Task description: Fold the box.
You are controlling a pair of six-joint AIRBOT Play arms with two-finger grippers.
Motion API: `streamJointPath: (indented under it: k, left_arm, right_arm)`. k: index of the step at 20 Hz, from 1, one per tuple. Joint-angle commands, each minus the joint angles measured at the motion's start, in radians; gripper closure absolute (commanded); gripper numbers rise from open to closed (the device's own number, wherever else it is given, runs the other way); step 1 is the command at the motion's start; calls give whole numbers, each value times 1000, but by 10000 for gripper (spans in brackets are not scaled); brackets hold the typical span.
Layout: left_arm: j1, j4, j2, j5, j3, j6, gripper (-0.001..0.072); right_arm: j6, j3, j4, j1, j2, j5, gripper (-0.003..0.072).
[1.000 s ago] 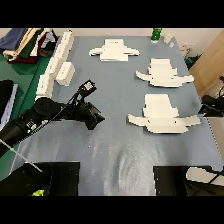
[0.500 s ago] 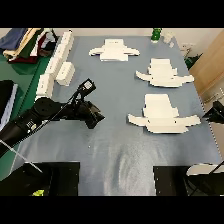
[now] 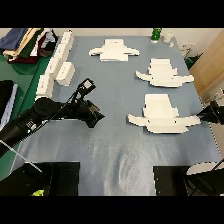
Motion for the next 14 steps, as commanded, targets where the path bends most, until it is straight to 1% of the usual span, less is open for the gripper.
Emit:
streamJointPath:
  k: [1,4,7,10,12,13,14]
  left_arm:
    - [0,0,1,2,0,0,297]
    - [0,0,1,2,0,0,297]
    - [0,0,1,2,0,0,297]
    - [0,0,1,2,0,0,297]
    - [0,0,1,2,0,0,297]
    - [0,0,1,2,0,0,297]
    - [0,0,1,2,0,0,297]
  right_arm:
    - [-10,0,22,0,-8,-17,385]
    - [-10,-25,22,0,-8,-33,385]
    - [-10,-83,25,13,-8,-35,385]
    - [-10,-95,26,50,-8,-35,393]
    - [-12,-95,26,91,-8,-34,431]
    - [-26,-95,29,114,-8,-34,478]
    - [-29,-95,32,136,-8,-34,478]
